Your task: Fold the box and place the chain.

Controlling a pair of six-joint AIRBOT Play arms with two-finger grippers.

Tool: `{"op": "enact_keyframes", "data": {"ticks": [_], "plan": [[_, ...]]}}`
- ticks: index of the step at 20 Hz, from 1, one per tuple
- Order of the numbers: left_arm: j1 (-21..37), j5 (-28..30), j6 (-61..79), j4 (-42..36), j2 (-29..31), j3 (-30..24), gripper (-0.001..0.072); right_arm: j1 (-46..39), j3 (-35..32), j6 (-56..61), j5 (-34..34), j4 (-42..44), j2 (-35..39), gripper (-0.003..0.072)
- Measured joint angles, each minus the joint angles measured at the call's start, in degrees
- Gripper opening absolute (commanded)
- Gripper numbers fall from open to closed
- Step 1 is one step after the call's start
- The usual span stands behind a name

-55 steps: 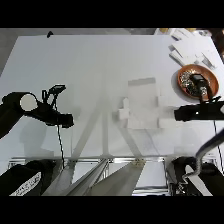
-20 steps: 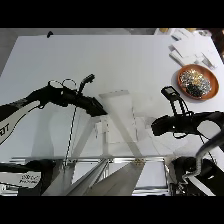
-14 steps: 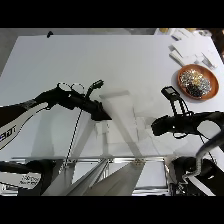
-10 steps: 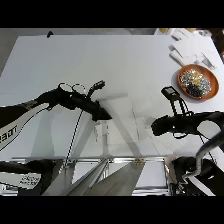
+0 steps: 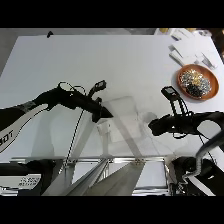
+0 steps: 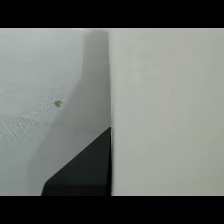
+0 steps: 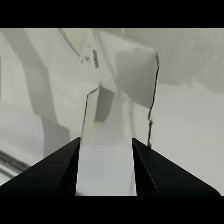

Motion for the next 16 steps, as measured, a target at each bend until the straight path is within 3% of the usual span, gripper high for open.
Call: {"op": "enact_keyframes", "data": {"ticks": [7, 16], "plan": [[-7.23, 4.24, -3.23, 12.79, 5.92, 1.44, 0.0004, 0.0, 3.28, -2.45, 1.92, -4.17, 0.0, 0.0366], [-12.2, 17.81, -5.64, 15.72, 5.18, 1.64, 0.0005, 0.0, 4.07, -3.08, 0.52, -12.76, 0.0, 0.0363]]}}
